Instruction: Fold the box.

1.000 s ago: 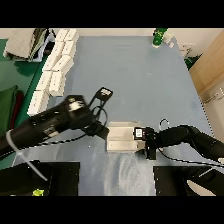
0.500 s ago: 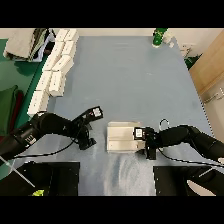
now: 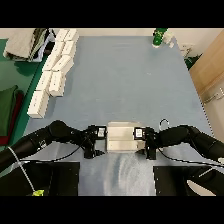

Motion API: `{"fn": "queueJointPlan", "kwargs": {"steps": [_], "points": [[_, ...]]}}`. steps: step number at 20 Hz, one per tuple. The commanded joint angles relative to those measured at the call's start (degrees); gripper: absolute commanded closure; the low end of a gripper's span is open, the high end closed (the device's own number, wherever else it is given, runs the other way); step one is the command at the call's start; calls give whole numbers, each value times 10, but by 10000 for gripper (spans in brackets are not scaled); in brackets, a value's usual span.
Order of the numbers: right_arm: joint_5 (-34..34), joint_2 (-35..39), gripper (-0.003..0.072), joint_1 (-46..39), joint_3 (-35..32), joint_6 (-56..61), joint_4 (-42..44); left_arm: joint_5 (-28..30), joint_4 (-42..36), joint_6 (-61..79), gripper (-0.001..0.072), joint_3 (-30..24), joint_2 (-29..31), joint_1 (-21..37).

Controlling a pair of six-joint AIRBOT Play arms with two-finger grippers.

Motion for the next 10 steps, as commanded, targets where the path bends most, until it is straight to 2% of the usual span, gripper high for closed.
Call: {"fn": "queueJointPlan", "kwargs": {"steps": [1, 6, 10], "points": [[0, 0, 166, 0, 0, 0, 0, 36, -37, 37, 6, -6, -33, -10], [0, 0, 166, 0, 0, 0, 0, 81, -59, 47, 6, -2, -66, -38], [0, 0, 167, 0, 0, 0, 0, 96, -80, 47, 6, 2, -90, -59]]}}
